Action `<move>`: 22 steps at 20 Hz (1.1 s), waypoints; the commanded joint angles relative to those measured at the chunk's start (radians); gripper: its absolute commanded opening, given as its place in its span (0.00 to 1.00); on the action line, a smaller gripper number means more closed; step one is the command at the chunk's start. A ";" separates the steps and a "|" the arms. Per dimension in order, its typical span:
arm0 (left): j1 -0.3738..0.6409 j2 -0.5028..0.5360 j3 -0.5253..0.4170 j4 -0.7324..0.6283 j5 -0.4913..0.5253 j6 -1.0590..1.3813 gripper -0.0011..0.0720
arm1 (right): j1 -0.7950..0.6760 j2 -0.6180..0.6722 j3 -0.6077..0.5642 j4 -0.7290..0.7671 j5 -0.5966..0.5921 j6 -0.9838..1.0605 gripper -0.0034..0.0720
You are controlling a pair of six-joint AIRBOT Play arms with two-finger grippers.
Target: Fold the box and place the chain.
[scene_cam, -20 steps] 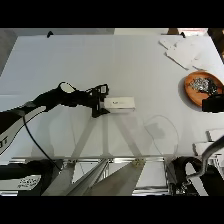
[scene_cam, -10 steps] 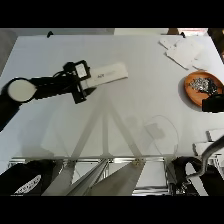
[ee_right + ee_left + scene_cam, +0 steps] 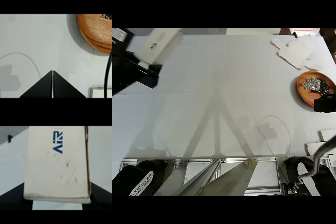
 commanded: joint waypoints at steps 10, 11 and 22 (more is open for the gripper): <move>0.292 -0.459 0.001 -0.182 0.120 -0.117 0.04 | -0.001 0.001 0.001 0.000 -0.001 0.000 0.06; 0.291 -0.503 0.001 -0.197 0.149 -0.116 0.07 | -0.001 0.001 0.000 0.000 -0.001 0.000 0.06; 0.292 -0.761 0.001 -0.205 0.226 -0.116 0.14 | -0.001 0.001 0.001 0.000 -0.002 0.000 0.06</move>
